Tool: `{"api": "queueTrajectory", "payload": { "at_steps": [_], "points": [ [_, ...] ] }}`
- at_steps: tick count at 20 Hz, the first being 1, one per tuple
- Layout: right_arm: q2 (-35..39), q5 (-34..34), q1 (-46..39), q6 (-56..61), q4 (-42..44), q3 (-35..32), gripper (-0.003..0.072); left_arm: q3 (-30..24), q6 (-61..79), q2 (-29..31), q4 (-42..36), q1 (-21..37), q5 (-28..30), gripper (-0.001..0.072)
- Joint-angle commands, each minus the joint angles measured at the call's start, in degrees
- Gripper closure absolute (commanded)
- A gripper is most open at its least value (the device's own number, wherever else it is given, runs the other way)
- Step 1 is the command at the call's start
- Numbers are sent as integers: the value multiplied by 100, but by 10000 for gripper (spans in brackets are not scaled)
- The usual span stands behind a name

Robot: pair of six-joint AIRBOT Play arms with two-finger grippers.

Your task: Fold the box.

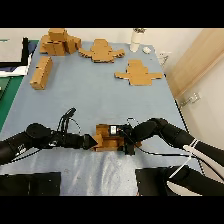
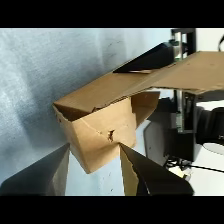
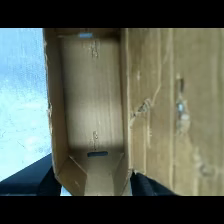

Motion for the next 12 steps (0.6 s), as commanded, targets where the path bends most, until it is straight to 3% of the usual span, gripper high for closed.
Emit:
{"api": "queueTrajectory", "payload": {
  "at_steps": [1,12],
  "points": [
    [0,2,2,2,2,2,173,140,-1207,-26,761,-393,407,238],
    [0,2,2,2,2,2,173,256,-1462,-26,669,-531,468,236]
  ]
}}
